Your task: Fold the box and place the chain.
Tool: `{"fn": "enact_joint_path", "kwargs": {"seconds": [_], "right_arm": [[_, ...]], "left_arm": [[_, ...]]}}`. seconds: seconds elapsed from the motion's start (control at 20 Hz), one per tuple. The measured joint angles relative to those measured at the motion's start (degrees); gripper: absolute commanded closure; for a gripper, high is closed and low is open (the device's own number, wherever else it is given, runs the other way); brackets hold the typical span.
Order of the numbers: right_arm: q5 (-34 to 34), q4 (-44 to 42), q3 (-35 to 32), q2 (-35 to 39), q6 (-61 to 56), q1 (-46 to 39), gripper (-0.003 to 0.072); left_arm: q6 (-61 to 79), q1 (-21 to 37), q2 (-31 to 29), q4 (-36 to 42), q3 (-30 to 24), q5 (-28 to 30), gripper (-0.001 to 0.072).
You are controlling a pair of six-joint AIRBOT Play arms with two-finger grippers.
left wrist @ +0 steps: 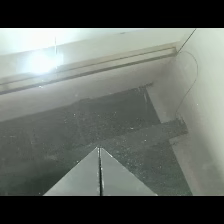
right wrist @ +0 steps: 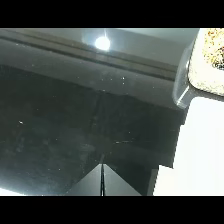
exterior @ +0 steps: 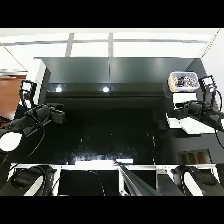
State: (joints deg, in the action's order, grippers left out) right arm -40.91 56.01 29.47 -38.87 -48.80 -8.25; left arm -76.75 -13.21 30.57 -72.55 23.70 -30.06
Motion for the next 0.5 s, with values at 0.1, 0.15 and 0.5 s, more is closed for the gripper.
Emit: {"fn": "enact_joint_path", "kwargs": {"seconds": [0.1, 0.15, 0.5], "right_arm": [[0.0, 0.0, 0.0, 0.0, 0.0, 0.0, 0.0672], [0.0, 0.0, 0.0, 0.0, 0.0, 0.0, 0.0672], [0.4, -1.7, 0.0, 0.0, 0.0, 0.0, 0.0672]], "left_arm": [[0.0, 0.0, 0.0, 0.0, 0.0, 0.0, 0.0683], [0.0, 0.0, 0.0, 0.0, 0.0, 0.0, 0.0683], [0.0, 0.0, 0.0, 0.1, 0.0, 0.0, 0.0683]]}}
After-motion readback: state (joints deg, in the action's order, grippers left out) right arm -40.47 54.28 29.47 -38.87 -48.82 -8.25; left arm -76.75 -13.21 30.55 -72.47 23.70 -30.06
